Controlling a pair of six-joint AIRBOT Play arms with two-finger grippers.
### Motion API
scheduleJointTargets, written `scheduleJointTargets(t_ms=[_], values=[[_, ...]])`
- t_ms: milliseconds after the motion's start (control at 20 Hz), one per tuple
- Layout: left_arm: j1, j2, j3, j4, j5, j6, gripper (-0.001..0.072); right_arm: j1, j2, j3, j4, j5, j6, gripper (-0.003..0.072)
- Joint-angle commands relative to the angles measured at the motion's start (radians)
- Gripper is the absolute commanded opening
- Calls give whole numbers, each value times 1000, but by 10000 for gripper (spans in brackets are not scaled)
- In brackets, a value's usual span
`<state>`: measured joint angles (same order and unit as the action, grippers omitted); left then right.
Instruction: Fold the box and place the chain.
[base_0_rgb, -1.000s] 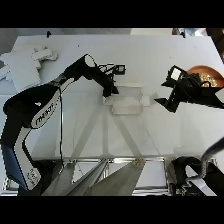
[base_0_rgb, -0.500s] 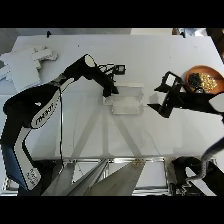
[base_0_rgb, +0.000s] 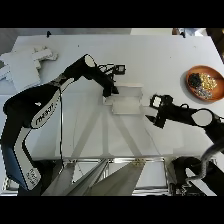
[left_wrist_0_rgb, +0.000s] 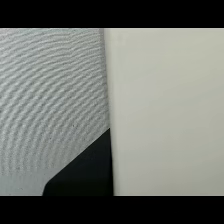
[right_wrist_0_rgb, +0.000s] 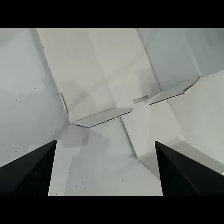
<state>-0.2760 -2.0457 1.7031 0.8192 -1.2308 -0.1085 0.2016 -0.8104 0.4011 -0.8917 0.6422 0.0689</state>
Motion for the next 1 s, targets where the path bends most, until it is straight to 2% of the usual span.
scheduleJointTargets(t_ms=[0,150,550,950], values=[[0,1,1,0,0,0,17,3,-17,-44,9,-73,-105,691],[0,1,1,0,0,0,17,3,-96,-44,110,-147,-195,691],[0,1,1,0,0,0,17,3,-232,-44,418,-188,-524,691],[0,1,1,0,0,0,17,47,-285,-44,475,-251,-575,691]])
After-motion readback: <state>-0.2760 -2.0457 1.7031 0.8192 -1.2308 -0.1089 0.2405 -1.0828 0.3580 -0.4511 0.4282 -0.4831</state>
